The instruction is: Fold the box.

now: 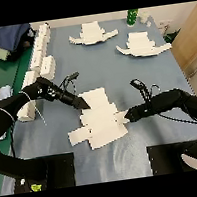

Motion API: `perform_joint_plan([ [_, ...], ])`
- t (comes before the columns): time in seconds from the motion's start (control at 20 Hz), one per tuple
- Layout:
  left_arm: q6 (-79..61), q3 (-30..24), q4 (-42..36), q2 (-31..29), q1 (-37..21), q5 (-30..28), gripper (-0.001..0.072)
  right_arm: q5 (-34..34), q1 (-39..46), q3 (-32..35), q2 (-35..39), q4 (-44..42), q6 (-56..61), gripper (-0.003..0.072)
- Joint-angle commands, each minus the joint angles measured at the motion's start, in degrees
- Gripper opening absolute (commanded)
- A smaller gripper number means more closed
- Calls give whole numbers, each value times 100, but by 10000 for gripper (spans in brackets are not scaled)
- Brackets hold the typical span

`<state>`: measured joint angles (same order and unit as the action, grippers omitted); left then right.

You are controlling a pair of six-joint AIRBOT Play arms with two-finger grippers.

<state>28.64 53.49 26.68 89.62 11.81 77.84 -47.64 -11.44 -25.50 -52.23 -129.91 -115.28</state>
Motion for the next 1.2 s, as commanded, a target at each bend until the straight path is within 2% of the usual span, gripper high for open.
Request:
perform_joint_plan([
  [0.0, -966, 219, -15, -28, 2, 2, 13, 636, 4, -4, 4, 1132, 232, 163],
  [0.05, -1207, 297, -11, -66, 13, -39, 13, 935, 37, -13, 4, 1504, 621, 412],
  [0.1, -1434, 334, -9, -131, 42, -164, 12, 1060, 96, -81, 4, 1751, 933, 445],
  [0.25, -2334, 332, 50, -393, 273, -662, 10, 1084, 291, -481, 4, 1937, 1145, 445],
  [0.45, -3185, 146, 17, -1027, 942, -1751, 8, 1069, 623, -1152, 4, 1958, 1464, 444],
  [0.5, -3320, -9, 15, -1237, 1128, -2004, 8, 1060, 726, -1300, 7, 1961, 1639, 438],
  [0.55, -3547, -245, 0, -1499, 1333, -2317, 8, 1005, 824, -1403, 11, 1961, 1799, 375],
  [0.6, -3733, -511, -44, -1777, 1517, -2688, 7, 909, 927, -1467, 17, 1961, 1952, 265],
  [0.75, -4590, -1486, -927, -2608, 1912, -3882, 8, 713, 1051, -1447, 11, 1961, 2070, 258],
  [0.8, -4975, -1755, -1263, -2796, 2022, -4033, 10, 651, 1051, -1447, -4, 1961, 2070, 257],
  [0.9, -5283, -2031, -1397, -2900, 2247, -4039, 10, 654, 1051, -1412, -33, 1908, 2079, 257],
  [1.05, -5219, -2142, -1362, -2820, 2570, -4269, 12, 640, 1051, -1353, -31, 1797, 2083, 258],
  [1.15, -4695, -2142, -1217, -2806, 2621, -4402, 12, 645, 1051, -1318, -35, 1692, 2081, 258],
])
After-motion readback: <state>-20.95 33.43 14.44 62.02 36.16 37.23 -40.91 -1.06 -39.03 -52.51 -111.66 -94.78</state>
